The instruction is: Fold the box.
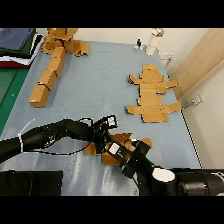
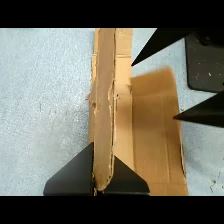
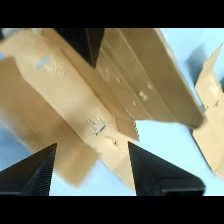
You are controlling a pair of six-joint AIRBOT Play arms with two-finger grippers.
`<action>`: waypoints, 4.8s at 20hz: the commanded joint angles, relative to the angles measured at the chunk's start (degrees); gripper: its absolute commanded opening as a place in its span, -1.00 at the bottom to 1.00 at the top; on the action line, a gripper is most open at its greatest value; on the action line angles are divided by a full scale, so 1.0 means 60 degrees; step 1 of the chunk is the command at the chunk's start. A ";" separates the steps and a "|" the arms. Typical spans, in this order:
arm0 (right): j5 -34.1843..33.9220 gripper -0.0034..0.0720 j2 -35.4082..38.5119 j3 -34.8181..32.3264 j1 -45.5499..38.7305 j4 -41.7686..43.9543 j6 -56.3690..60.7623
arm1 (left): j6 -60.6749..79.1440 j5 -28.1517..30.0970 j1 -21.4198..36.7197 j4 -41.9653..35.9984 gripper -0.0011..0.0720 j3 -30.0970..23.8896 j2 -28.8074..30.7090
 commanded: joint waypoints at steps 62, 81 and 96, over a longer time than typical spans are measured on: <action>0.1942 0.98 -0.1333 -0.0685 -1.1234 1.1482 -2.0087 | 0.0004 0.0000 0.0007 0.0004 -0.94 -0.0007 -0.0004; 0.2335 0.97 -0.1344 -0.0685 -1.1231 1.0856 -1.9041 | 0.0004 0.0000 0.0007 0.0000 -0.94 -0.0007 -0.0004; 0.2590 0.60 -0.2000 -0.0685 -1.1213 1.1358 -2.0280 | 0.0004 0.0000 0.0007 0.0000 -0.94 -0.0007 -0.0004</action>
